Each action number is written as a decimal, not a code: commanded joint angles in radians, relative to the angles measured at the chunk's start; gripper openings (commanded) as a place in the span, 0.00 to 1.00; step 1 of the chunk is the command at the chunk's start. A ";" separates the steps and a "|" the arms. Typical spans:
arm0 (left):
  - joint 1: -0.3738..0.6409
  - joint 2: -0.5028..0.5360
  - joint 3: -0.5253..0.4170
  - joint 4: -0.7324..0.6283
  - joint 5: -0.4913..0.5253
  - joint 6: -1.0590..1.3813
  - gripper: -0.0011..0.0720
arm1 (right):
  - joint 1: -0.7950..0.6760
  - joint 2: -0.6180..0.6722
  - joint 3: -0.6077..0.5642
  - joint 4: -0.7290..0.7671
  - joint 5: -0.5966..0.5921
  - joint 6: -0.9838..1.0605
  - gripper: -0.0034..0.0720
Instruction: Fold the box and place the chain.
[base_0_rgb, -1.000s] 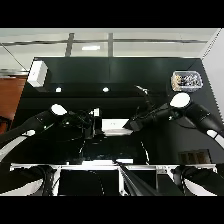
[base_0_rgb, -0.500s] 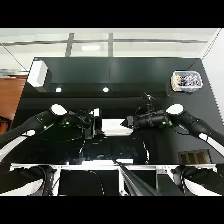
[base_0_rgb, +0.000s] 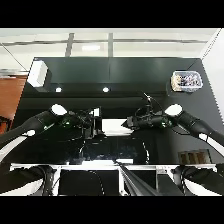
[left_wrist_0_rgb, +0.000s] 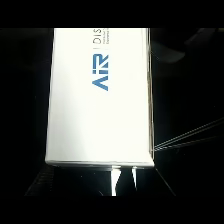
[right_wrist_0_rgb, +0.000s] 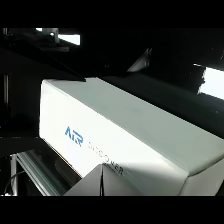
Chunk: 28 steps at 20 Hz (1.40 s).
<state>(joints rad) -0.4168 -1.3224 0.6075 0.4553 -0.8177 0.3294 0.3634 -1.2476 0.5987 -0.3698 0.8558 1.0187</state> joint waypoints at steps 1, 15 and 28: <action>0.001 0.000 0.000 -0.001 -0.001 0.000 0.56 | -0.008 0.023 0.030 -0.021 0.066 -0.013 0.06; -0.056 0.146 0.092 0.109 -0.072 -0.261 1.00 | -0.449 0.498 0.144 -0.565 0.396 0.233 0.06; -0.214 -0.092 0.294 0.111 0.007 -0.466 0.99 | -0.449 0.498 0.095 -0.532 0.336 0.246 0.06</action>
<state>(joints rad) -0.6228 -1.3869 0.8925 0.5671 -0.8356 -0.1081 -0.0845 -0.7498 0.6949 -0.9012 1.1927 1.2621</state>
